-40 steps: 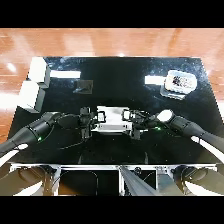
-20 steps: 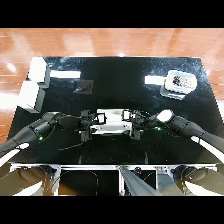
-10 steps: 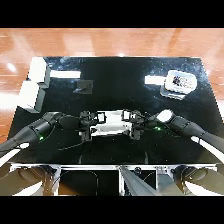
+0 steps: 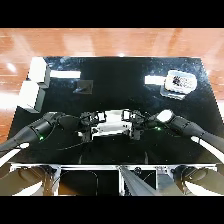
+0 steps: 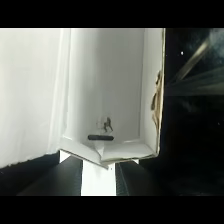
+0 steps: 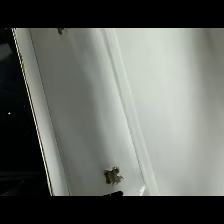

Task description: Fold the box and place the chain.

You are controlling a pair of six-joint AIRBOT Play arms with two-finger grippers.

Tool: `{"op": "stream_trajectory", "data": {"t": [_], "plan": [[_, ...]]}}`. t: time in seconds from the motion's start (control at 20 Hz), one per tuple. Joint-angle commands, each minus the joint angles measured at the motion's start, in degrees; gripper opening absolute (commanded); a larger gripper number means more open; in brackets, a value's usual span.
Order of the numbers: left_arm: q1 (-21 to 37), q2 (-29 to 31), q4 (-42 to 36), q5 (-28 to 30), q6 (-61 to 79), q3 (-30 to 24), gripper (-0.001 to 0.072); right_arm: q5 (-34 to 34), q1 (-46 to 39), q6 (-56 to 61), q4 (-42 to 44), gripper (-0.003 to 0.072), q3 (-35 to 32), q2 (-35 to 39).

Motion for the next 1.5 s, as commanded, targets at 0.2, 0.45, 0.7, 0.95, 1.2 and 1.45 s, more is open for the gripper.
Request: {"op": "stream_trajectory", "data": {"t": [0.2,0.45,0.7,0.95,1.2,1.45], "plan": [[0.0,-0.1,-3.0,-2.2,-0.1,0.7,0.0296,0.2,0.0,0.0,-0.1,0.0641,0.0,0.0],[-0.1,-0.1,-4.7,-3.5,0.0,0.7,0.0295,0.2,0.0,0.0,-0.1,0.0641,0.0,0.0],[-0.1,-0.7,-6.6,-5.4,0.0,0.7,0.0293,0.2,0.0,0.0,-0.1,0.0642,0.0,0.0],[-1.2,-1.9,-7.3,-6.9,1.2,0.7,0.029,0.2,0.0,0.0,-0.1,0.0642,0.0,0.0],[-1.9,-1.9,-7.1,-6.9,3.7,0.7,0.0285,0.2,0.0,0.0,-0.1,0.0639,0.0,0.0],[-1.9,-1.9,-7.0,-6.9,3.7,0.7,0.0285,0.2,0.0,0.0,-0.1,0.0545,0.0,0.0]]}}
